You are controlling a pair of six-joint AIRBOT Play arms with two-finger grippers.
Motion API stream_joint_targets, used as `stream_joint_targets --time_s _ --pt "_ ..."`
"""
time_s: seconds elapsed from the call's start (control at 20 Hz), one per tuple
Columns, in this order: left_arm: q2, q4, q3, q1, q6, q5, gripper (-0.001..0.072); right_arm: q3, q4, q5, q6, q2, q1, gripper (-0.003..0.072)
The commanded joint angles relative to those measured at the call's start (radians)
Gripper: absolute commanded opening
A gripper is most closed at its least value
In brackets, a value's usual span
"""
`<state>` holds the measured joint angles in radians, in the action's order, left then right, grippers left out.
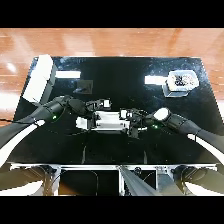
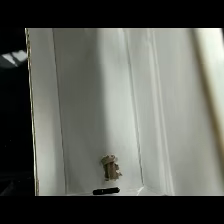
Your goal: Fold the box and place the chain.
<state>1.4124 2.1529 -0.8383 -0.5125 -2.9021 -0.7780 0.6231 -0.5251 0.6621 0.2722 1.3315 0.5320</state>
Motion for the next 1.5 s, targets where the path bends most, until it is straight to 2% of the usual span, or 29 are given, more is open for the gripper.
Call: stream_joint_targets --time_s 0.0,0.05,0.15,1.1,1.45 --pt "0.000 0.002 -0.001 -0.001 0.000 0.000 0.0020 0.000 -0.011 -0.001 -0.004 0.001 0.006 0.0616" --pt "0.000 0.002 -0.001 -0.001 0.000 0.001 0.0020 0.000 -0.011 -0.001 -0.004 0.001 0.006 0.0615" --pt "0.000 0.002 -0.001 -0.001 0.000 0.001 0.0020 0.000 -0.011 -0.001 -0.004 0.001 0.006 0.0541" --pt "0.000 0.002 -0.001 -0.001 0.000 -0.006 0.0020 0.000 0.008 -0.007 -0.006 0.000 0.006 0.0541" --pt "0.000 0.002 -0.001 -0.001 0.000 -0.061 0.0020 0.000 0.008 0.005 -0.006 0.000 0.006 0.0541"
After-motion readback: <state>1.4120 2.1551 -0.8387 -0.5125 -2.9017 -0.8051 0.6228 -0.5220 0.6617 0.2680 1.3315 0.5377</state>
